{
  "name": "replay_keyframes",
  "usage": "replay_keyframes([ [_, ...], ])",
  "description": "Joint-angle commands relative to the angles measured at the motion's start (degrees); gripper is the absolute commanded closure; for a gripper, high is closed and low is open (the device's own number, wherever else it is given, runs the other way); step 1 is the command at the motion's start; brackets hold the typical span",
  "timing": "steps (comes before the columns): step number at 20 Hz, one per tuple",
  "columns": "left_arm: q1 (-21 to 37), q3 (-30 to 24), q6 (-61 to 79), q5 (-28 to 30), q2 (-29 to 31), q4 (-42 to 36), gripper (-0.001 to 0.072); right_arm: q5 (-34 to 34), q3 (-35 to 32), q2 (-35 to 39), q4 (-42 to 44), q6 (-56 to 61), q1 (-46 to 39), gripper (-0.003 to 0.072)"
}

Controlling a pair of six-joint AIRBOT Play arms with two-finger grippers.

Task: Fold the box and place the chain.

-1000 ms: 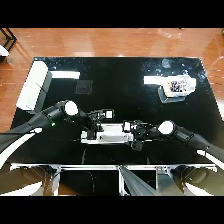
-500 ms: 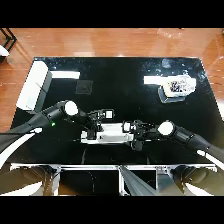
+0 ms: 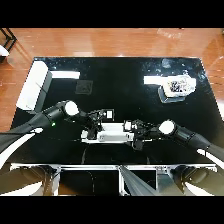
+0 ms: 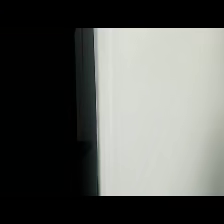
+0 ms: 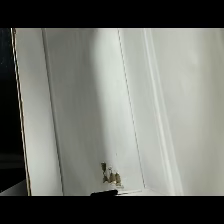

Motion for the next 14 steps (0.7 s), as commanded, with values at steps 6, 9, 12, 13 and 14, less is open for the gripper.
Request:
replay_keyframes([
  [6, 0.0, 0.0, 0.0, -0.3, 0.0, 0.1, 0.0687, 0.9, 0.0, 0.3, 0.0, 0.1, -0.2, -0.0008],
  [9, 0.0, 0.0, 0.0, -0.3, 0.0, 0.1, 0.0687, 1.0, 0.0, 0.3, 0.0, 0.1, -0.2, -0.0014],
  [12, 0.0, 0.0, 0.0, -0.3, 0.0, 0.1, 0.0687, 1.7, 0.0, 1.0, 0.0, 0.1, -0.2, -0.0014],
  [13, 0.0, 0.0, 0.0, -0.3, 0.0, 0.1, 0.0687, 1.7, 0.0, 1.2, 0.0, 0.1, -0.2, -0.0014],
  [14, 0.0, 0.0, 0.0, -0.3, 0.0, 0.1, 0.0687, 1.7, 0.0, 1.1, -0.2, 0.1, -0.2, -0.0014],
])
